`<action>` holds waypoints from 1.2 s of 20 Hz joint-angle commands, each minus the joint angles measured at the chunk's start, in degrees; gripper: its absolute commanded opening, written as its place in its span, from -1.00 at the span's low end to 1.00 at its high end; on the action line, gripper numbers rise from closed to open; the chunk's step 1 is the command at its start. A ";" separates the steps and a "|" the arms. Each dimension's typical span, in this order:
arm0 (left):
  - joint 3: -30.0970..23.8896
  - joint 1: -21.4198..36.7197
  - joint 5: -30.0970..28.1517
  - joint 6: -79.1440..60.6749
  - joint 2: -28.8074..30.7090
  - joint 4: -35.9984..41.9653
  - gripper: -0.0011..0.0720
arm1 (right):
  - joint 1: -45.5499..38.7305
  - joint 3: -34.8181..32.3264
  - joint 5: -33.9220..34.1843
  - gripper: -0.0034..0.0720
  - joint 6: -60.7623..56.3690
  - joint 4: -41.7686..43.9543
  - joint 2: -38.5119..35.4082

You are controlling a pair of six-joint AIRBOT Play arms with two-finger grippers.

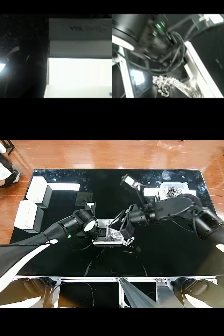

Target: Fold the box and place the chain.

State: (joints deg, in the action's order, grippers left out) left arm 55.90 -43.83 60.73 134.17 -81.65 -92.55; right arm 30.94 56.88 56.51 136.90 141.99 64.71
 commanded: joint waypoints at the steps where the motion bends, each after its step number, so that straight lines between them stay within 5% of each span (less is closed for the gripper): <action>1: 0.00 0.02 -0.04 0.00 0.00 0.02 -0.92 | 0.13 -0.07 0.33 -0.86 -0.02 -2.27 3.28; 5: 0.00 0.02 -0.09 0.00 -0.02 0.02 -0.92 | 0.11 -0.09 0.31 -0.85 -0.04 -3.06 3.37; 6: 0.00 0.02 -0.07 0.00 -0.02 0.02 -0.92 | 0.11 -0.09 0.31 -0.42 -0.09 -3.08 3.37; 7: 0.00 0.02 -0.07 0.00 -0.02 0.02 -0.92 | 0.04 -0.07 0.22 0.37 -1.01 -3.69 3.34; 8: 0.00 0.02 -0.07 0.00 -0.02 0.02 -0.92 | -0.44 -0.07 0.66 0.58 -1.92 -4.87 3.28; 15: 0.00 0.02 -0.04 0.00 0.00 0.02 -0.92 | -18.88 -1.20 15.63 0.60 -2.97 -16.02 1.92; 16: 0.00 0.02 -0.04 0.00 -0.02 0.02 -0.92 | -20.57 -2.75 13.92 0.98 -2.99 -18.99 1.92; 24: 0.00 0.00 0.04 0.00 0.00 0.07 -0.92 | -11.37 -20.41 -7.32 1.00 17.86 -14.95 1.99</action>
